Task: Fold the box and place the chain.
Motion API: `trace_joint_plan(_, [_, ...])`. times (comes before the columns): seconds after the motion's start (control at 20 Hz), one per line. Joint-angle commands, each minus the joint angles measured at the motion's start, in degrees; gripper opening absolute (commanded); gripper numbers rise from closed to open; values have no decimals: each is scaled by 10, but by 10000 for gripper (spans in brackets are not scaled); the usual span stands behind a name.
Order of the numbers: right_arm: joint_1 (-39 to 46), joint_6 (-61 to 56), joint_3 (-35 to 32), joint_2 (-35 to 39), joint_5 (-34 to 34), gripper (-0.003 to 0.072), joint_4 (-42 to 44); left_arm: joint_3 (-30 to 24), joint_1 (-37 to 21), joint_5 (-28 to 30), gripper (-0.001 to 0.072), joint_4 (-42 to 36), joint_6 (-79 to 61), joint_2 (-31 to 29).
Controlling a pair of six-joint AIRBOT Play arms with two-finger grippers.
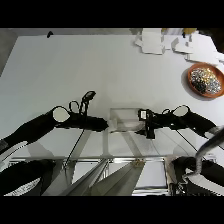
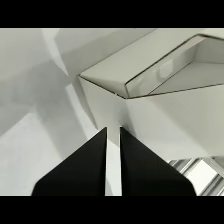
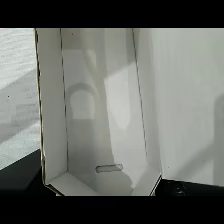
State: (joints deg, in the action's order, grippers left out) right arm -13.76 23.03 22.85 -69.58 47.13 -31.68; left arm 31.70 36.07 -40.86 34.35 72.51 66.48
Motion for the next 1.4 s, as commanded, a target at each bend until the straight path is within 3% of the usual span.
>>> trace_joint_plan(0.0, [0,0,0,0,0,337,0,4,5,1,184,-5,-2,-5])
trace_joint_plan(0.05, [0,0,0,0,0,337,0,4,8,2,219,-5,-3,-6])
trace_joint_plan(0.6, [0,0,0,0,0,337,0,33,15,-21,226,6,-2,-6])
trace_joint_plan(0.7, [0,0,0,0,0,337,0,33,15,-34,295,12,1,-6])
trace_joint_plan(1.2, [0,0,0,0,0,337,0,33,11,-47,296,30,15,-31])
trace_joint_plan(1.25, [0,0,0,0,0,337,0,33,3,-58,345,39,16,-44])
trace_joint_plan(1.3, [0,0,0,0,0,337,0,33,-5,-73,450,54,25,-57])
trace_joint_plan(1.35, [0,0,0,0,0,336,0,33,-16,-94,510,78,41,-70])
